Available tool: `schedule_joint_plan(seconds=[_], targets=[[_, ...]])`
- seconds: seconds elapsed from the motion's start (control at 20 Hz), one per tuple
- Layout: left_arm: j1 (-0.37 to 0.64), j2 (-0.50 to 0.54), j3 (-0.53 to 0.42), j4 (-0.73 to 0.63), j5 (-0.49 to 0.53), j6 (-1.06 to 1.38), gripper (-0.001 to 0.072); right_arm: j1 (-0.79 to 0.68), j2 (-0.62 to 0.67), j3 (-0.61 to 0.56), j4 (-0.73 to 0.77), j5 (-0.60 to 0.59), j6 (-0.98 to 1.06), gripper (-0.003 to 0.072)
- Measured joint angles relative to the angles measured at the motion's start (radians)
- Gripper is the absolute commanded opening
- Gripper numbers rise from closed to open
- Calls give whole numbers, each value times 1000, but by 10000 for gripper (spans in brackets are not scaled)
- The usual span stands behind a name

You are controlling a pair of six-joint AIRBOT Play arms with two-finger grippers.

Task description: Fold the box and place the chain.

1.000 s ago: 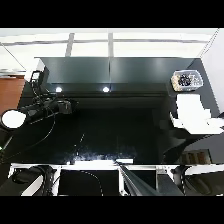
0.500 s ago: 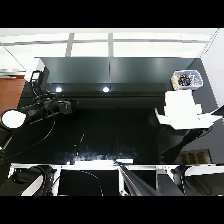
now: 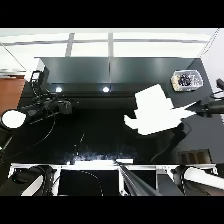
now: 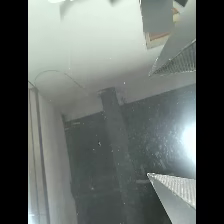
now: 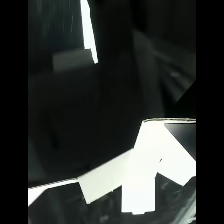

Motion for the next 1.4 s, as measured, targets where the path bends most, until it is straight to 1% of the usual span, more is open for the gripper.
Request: schedule_joint_plan(seconds=[0.2,0.3,0.4,0.55,0.7,0.8,0.9,1.1,1.2,1.3,1.4], targets=[[0,0,0,-5,-15,0,710,178,248,-251,148,-225,-17,14],[0,0,0,-7,-40,0,710,270,359,-362,217,-314,-62,14],[0,0,0,-7,-64,-1,709,352,453,-449,294,-372,-137,14],[0,-4,0,-8,-96,-3,707,450,557,-537,368,-415,-218,14],[0,-27,0,-21,-133,-19,707,524,610,-584,369,-449,-274,15],[0,-60,0,-55,-150,-39,707,566,624,-599,362,-482,-314,15],[-6,-108,0,-109,-166,-61,707,603,632,-606,349,-499,-340,15],[-55,-234,0,-185,-182,-76,707,640,639,-613,331,-520,-359,15],[-72,-294,0,-251,-184,-50,707,647,640,-614,325,-526,-358,15],[-77,-341,0,-359,-194,52,707,651,640,-614,323,-528,-354,15],[-71,-377,0,-451,-245,170,707,653,640,-614,322,-528,-350,14]])
